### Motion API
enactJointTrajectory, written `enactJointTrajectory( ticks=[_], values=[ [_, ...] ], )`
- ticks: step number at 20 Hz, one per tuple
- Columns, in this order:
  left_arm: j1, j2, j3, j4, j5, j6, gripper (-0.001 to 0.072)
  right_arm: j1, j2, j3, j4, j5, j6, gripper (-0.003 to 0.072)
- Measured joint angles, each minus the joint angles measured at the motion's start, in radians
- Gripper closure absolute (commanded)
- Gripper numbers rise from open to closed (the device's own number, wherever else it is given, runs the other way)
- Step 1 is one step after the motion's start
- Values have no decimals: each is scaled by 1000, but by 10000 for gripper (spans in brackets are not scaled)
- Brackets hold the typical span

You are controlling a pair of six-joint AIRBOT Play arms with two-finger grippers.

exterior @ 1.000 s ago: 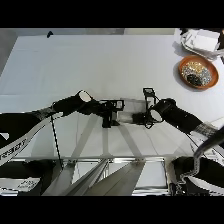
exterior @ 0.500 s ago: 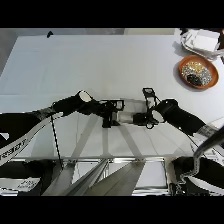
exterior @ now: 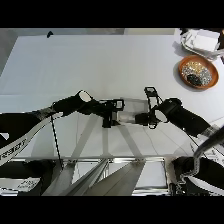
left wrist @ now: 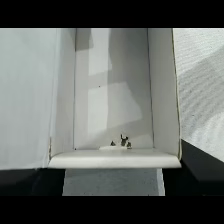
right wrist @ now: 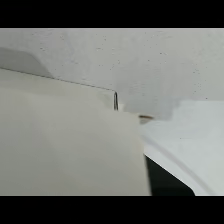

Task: Fold the box and place the chain.

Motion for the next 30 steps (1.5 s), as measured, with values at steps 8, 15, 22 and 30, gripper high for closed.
enactJointTrajectory(
  ticks=[8, 15, 22, 30],
  values=[
    [0, 0, 0, 0, -2, 0, 438, -3, -17, -21, -5, -30, 2, 601],
    [0, 0, 0, 0, -3, 0, 438, -3, -18, -34, -3, -59, 3, 668],
    [0, 0, 0, 3, -2, 3, 438, -2, 14, -35, -4, -71, -15, 338],
    [0, 0, 0, 2, -2, 2, 438, -23, 207, -30, -26, -36, -96, 258]
  ],
)
